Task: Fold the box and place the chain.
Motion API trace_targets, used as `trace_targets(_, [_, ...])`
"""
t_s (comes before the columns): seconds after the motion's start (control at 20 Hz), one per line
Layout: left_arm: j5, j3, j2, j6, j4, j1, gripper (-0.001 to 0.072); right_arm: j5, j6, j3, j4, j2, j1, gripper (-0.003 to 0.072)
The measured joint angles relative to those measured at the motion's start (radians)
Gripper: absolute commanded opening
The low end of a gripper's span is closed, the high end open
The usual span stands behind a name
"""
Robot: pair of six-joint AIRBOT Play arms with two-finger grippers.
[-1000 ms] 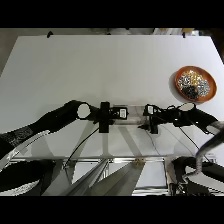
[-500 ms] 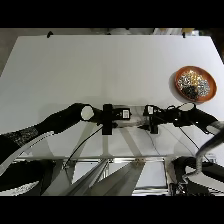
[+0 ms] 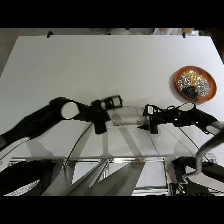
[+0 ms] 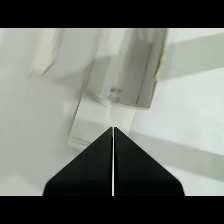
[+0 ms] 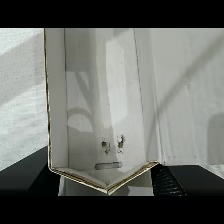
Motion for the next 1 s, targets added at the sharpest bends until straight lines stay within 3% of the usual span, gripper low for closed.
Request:
trace_targets(0.2, [-0.080,-0.040,0.035,-0.418,0.118,0.106,0.0007,0.000,-0.002,0.000,-0.001,0.000,0.000,0.0399])
trace_targets(0.4, [-0.045,-0.109,-0.019,-0.633,0.058,0.177,0.0007,0.001,-0.002,0.000,-0.001,0.000,0.000,0.0399])
trace_targets(0.65, [0.047,-0.134,-0.118,-0.700,-0.123,0.185,0.0006,0.001,-0.003,0.000,-0.001,0.000,0.000,0.0399])
trace_targets(1.0, [0.084,-0.138,-0.183,-0.674,-0.235,0.152,0.0008,0.002,-0.003,0.000,-0.001,0.000,0.000,0.0399])
